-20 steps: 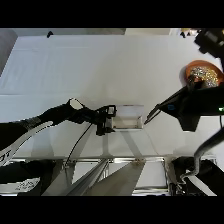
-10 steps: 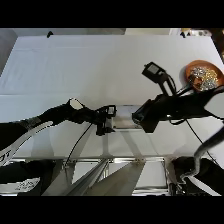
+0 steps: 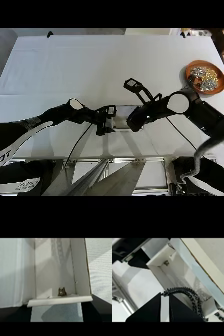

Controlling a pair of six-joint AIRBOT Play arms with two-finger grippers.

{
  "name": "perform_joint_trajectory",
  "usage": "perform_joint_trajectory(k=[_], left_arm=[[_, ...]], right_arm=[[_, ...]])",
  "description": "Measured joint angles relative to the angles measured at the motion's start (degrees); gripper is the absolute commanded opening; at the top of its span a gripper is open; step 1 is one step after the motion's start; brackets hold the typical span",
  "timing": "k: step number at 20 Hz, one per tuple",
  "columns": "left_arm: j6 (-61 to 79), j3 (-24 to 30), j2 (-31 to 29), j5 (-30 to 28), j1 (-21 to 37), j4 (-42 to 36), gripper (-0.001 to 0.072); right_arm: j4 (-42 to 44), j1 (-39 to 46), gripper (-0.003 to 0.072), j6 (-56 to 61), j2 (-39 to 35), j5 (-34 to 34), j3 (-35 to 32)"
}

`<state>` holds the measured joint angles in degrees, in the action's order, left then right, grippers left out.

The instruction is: Fold the box and place the chain.

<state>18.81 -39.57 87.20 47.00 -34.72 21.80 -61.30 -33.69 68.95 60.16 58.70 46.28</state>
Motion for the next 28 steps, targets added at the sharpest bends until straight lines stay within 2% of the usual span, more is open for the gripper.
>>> perform_joint_trajectory(k=[7,10,19,20,21,22,28], left_arm=[[0.0,0.0,0.0,-0.02,0.0,0.0,0.0172],[0.0,0.0,0.0,0.0,0.0,0.0,0.0172],[0.0,0.0,0.0,-0.02,0.0,0.0,0.0172],[0.0,0.0,0.0,0.0,0.0,0.02,0.0172],[0.0,0.0,0.0,0.0,0.0,0.0,0.0172],[0.0,0.0,0.0,0.0,0.0,0.0,0.0172],[0.0,0.0,0.0,-0.02,0.0,0.0,0.0172]], right_arm=[[-0.11,-2.14,0.0021,0.02,1.99,-5.25,-3.52],[-0.31,-3.39,0.0117,0.0,2.4,-6.51,-3.82],[-1.6,-4.13,0.0123,0.17,1.66,-7.63,-3.96],[-1.7,-4.13,0.0164,0.17,1.4,-7.65,-3.96],[-1.86,-4.09,0.0276,0.2,1.22,-7.67,-3.96],[-2.23,-4.07,0.0298,0.17,1.07,-7.72,-3.96],[-4.9,-4.04,0.0286,1.31,-0.26,-7.91,-3.98]])
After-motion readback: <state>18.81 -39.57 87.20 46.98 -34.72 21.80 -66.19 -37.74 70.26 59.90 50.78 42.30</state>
